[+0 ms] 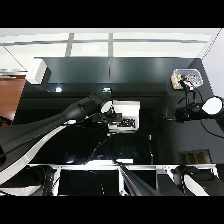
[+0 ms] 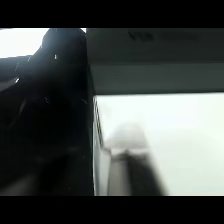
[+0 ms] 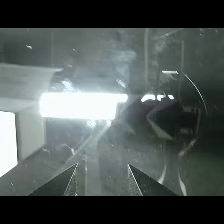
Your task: Fold the box and place the chain.
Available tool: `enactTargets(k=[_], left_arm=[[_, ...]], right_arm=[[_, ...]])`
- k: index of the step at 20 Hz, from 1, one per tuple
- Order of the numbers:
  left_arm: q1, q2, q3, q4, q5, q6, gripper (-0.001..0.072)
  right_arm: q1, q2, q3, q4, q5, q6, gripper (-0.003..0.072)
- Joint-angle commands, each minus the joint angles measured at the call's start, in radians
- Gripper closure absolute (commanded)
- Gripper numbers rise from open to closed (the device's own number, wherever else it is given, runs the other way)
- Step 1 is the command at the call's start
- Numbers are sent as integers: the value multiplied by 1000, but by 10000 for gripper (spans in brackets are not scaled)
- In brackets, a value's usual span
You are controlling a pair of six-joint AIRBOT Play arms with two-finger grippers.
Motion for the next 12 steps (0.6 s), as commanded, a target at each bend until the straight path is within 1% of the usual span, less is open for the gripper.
enactTargets(k=[1, 4, 6, 8, 9, 10, 11, 12], left_arm=[[0, 60, 1, 41, -46, 34, 180], [-13, 166, -5, 208, -142, 145, 180], [-3, 262, -44, 321, -156, 196, 180], [35, 361, -130, 410, -187, 241, 184], [69, 409, -196, 433, -201, 244, 185], [113, 451, -269, 434, -200, 249, 187], [171, 491, -349, 411, -174, 248, 187], [240, 520, -420, 349, -121, 266, 187]], right_arm=[[3, 1, -10, 15, -36, -4, 315], [3, 1, -10, 16, -56, -4, 315], [3, 1, -10, 14, -62, -4, 315], [3, 1, -10, 14, -72, -4, 315], [3, 1, -10, 14, -74, -3, 315], [3, 1, -10, 15, -72, -3, 315], [3, 1, -10, 21, -70, -3, 315], [3, 1, -10, 23, -70, -3, 315]])
